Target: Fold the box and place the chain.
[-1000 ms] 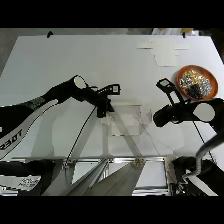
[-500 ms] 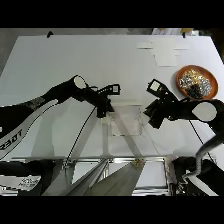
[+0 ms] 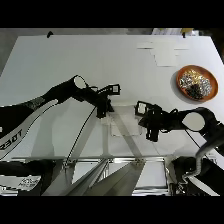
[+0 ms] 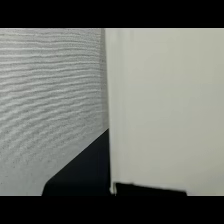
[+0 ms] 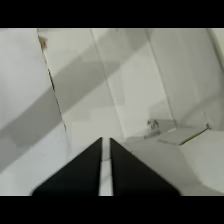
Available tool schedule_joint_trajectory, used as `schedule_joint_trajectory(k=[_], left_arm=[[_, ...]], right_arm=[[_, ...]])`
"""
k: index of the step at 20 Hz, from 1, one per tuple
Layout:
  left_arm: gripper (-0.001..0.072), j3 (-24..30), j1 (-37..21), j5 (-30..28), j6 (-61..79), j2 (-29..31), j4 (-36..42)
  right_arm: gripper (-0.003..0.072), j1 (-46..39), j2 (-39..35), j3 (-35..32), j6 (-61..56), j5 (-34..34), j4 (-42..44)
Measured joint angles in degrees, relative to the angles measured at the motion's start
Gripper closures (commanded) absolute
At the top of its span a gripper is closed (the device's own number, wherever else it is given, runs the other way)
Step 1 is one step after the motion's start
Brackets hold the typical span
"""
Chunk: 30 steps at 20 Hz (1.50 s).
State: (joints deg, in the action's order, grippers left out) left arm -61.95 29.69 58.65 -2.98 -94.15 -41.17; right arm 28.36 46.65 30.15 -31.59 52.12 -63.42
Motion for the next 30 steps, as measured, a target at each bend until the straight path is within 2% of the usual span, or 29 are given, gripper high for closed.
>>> schedule_joint_trajectory(k=[3,4,5,6,7,12,20,25,30], left_arm=[[0.0699,0.0,0.0,0.1,0.0,0.0,0.0],[0.0699,0.0,0.0,0.1,0.0,0.0,0.0],[0.0699,0.0,0.0,0.1,0.0,0.0,0.0],[0.0699,0.0,0.0,0.1,0.0,0.0,0.0],[0.0699,0.0,0.0,0.1,0.0,0.0,0.0],[0.0699,0.0,0.0,0.1,0.0,0.0,0.0],[0.0699,0.0,0.0,0.1,0.0,0.0,0.0],[0.0699,0.0,0.0,0.1,0.0,0.0,0.0],[0.0699,0.0,0.0,0.1,0.0,0.0,0.0]], right_arm=[[0.0203,3.8,-1.8,-5.2,0.7,-5.1,-4.2],[0.0107,5.2,-2.8,-7.0,1.6,-6.8,-5.3],[0.0047,6.4,-3.9,-8.6,2.4,-8.4,-6.1],[0.0001,7.5,-5.1,-10.2,3.2,-10.1,-6.6],[-0.0015,8.6,-6.2,-11.9,3.7,-11.8,-7.2],[-0.0016,12.2,-7.6,-17.3,5.1,-20.1,-8.9],[0.0010,13.0,-3.8,-19.1,5.6,-29.8,-10.9],[0.0014,11.3,-3.4,-18.8,6.4,-31.6,-11.7],[0.0015,7.7,-3.9,-15.4,7.5,-29.2,-9.9]])
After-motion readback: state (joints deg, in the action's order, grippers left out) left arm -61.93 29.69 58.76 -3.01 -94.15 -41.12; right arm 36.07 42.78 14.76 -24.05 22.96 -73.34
